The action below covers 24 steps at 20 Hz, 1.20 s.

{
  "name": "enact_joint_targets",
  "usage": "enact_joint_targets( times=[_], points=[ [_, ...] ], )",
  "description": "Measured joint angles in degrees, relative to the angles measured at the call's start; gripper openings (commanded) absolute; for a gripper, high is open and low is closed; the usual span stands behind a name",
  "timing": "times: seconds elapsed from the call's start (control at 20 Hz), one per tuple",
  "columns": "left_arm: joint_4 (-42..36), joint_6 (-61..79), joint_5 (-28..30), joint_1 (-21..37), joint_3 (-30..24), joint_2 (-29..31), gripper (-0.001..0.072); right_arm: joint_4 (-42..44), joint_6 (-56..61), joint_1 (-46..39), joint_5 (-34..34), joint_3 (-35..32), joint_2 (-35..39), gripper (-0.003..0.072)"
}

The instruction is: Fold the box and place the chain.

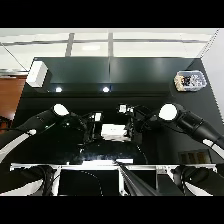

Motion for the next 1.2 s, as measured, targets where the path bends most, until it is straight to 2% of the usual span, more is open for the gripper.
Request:
enact_joint_targets(
  times=[0.45, 0.5, 0.55, 0.65, 0.8, 0.95, 1.2],
  points=[
    [0.0, 0.0, 0.0, 0.0, 0.0, 0.0, 0.0286, 0.0, 7.8, -1.0, 0.2, 0.1, 4.7, 0.0317],
    [0.0, 0.0, 0.0, 0.0, 0.0, 0.0, 0.0286, 0.2, 11.8, -1.7, 0.6, 0.1, 5.5, 0.0196],
    [0.0, 0.0, 0.0, 0.0, 0.0, 0.0, 0.0286, 0.5, 16.5, -2.4, 1.4, 0.0, 6.0, 0.001],
    [0.0, 0.0, 0.0, 0.0, 0.0, 0.0, 0.0286, 2.6, 26.0, -3.4, 3.0, -0.7, 6.6, 0.0008],
    [0.0, 0.0, 0.0, 0.0, 0.0, 0.0, 0.0286, 10.9, 33.9, -4.0, 2.8, -3.1, 6.2, 0.0008],
    [0.0, 0.0, 0.0, 0.0, 0.0, 0.0, 0.0286, 18.6, 37.4, -4.2, -0.1, -4.5, 3.7, 0.0008],
    [0.0, 0.0, 0.0, 0.0, 0.0, 0.0, 0.0286, 23.5, 40.3, -4.3, -2.3, -5.3, -2.3, 0.0008]
  ],
)
